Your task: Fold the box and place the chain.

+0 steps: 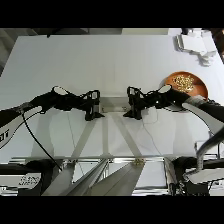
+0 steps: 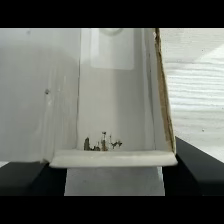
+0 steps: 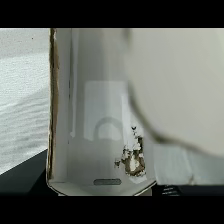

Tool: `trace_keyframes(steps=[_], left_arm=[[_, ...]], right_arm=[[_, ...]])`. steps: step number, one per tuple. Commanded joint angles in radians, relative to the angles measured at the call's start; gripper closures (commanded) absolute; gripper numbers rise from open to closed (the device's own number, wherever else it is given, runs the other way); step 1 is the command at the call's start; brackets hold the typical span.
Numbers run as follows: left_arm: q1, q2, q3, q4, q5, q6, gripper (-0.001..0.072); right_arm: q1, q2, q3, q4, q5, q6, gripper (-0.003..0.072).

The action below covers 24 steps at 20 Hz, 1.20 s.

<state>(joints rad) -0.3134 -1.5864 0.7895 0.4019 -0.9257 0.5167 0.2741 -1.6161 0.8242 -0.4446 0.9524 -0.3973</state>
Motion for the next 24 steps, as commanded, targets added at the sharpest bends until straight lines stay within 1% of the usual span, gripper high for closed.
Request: trace_keyframes(steps=[1,16,17,18,19,21,24], left_arm=[[0.000,0.001,0.000,-0.002,0.002,0.000,0.0602],[0.000,0.001,0.000,-0.002,0.002,0.000,0.0602],[0.000,0.001,0.000,-0.002,0.002,0.000,0.0602],[0.000,0.001,0.000,-0.002,0.002,0.000,0.0602],[0.000,0.001,0.000,-0.002,0.002,0.000,0.0602],[0.000,0.001,0.000,-0.002,0.002,0.000,0.0602],[0.000,0.001,0.000,-0.002,0.002,0.000,0.0602]], right_arm=[[0.001,0.000,0.001,0.000,0.002,0.000,0.0215],[0.001,0.000,0.001,0.003,0.001,0.000,0.0222],[0.001,0.000,0.001,0.003,0.001,0.000,0.0181],[-0.001,0.000,0.001,0.001,-0.001,0.003,0.0032],[-0.003,0.002,0.001,-0.004,-0.005,0.009,-0.0019],[-0.013,0.019,0.001,-0.058,-0.008,0.013,-0.0019],[-0.043,0.087,0.001,-0.197,-0.012,0.120,-0.0014]])
